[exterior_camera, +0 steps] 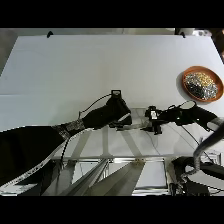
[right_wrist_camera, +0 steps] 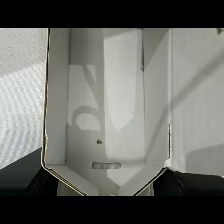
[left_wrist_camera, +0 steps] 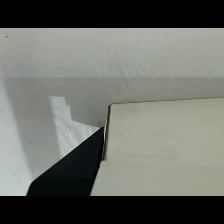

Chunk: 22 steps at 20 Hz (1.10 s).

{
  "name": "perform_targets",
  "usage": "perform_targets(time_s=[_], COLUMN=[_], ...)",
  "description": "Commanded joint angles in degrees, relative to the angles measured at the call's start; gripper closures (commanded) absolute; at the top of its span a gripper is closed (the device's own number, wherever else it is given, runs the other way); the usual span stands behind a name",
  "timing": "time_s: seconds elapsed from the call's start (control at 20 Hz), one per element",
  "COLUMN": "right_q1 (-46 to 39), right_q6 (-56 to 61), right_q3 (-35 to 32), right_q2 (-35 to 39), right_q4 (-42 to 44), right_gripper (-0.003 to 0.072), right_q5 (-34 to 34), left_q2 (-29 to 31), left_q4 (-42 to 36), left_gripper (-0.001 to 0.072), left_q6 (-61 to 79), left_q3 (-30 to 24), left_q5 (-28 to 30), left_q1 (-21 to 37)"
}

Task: Fold the box and place the chain.

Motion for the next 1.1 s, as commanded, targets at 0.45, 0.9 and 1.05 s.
perform_targets(time_s=[0.45, 0.9, 1.05], right_q1=[0.0, 0.0, 0.0], right_q6=[0.2, 0.2, 0.2], right_q3=[0.0, 0.0, 0.0], right_q2=[0.0, 0.0, 0.0], right_q4=[0.2, 0.2, 0.2], right_gripper=[0.0229, 0.0229, 0.0229], right_q5=[-0.2, -0.3, -0.3], left_q2=[0.0, 0.1, 1.1], left_q4=[-0.3, -0.7, -0.9], left_gripper=[0.0694, 0.0242, 0.0242], left_q6=[-0.9, -0.9, -0.1], left_q3=[0.0, 0.0, 0.0], left_q5=[0.9, 1.1, 2.4], left_q1=[0.1, 0.4, 0.4])
